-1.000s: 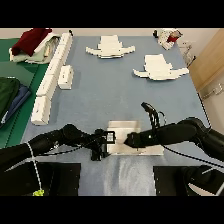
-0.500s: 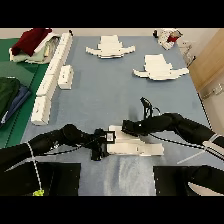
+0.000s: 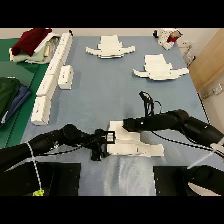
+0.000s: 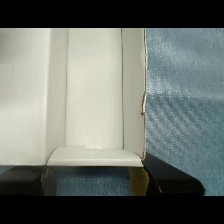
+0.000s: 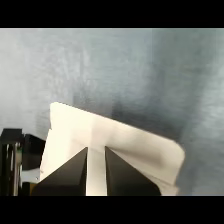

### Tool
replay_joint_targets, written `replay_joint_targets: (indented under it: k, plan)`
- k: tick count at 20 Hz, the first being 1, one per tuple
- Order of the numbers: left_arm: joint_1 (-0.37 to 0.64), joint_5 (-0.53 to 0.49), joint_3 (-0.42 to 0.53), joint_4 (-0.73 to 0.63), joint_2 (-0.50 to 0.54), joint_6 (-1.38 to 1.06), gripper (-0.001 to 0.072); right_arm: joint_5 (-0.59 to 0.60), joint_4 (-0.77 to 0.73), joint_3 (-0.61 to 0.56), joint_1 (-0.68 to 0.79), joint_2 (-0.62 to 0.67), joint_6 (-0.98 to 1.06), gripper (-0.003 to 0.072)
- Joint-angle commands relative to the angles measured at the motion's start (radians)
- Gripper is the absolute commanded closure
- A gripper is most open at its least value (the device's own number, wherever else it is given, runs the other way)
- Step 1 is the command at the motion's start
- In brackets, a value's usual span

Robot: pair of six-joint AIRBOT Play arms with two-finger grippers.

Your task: Fold the box.

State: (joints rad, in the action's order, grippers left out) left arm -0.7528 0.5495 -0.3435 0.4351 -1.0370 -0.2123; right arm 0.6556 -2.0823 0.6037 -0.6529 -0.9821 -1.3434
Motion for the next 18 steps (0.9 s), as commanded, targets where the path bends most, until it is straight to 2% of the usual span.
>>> replay_joint_targets:
  k: [1,3,5,6,7,8,9,11,18]
  plan:
    - [0.000,0.000,0.000,-0.001,0.000,0.001,0.0187,0.204,0.230,0.027,-0.002,0.143,-0.006,0.0524]
    - [0.000,0.000,0.000,-0.001,0.000,0.001,0.0187,0.381,0.285,0.027,-0.002,0.240,-0.112,0.0523]
    - [0.000,0.000,0.000,-0.001,0.000,0.001,0.0187,0.561,0.264,0.026,-0.009,0.315,-0.311,0.0523]
    - [0.000,0.000,0.000,-0.001,0.000,0.001,0.0187,0.634,0.259,0.024,-0.021,0.343,-0.373,0.0446]
    - [0.000,0.000,0.000,-0.001,0.000,0.001,0.0187,0.685,0.261,0.014,-0.038,0.368,-0.435,0.0235]
    - [0.000,0.000,0.000,-0.001,0.000,0.001,0.0187,0.711,0.262,-0.003,-0.051,0.386,-0.505,0.0138]
    - [0.000,0.000,0.000,-0.001,0.000,0.001,0.0187,0.710,0.270,-0.023,-0.062,0.396,-0.567,0.0085]
    - [0.000,0.000,0.000,-0.001,0.000,0.001,0.0187,0.671,0.300,-0.071,-0.064,0.393,-0.673,0.0084]
    - [0.000,0.000,0.000,0.000,0.000,0.001,0.0188,0.340,0.315,-0.194,-0.065,0.294,-1.009,0.0096]
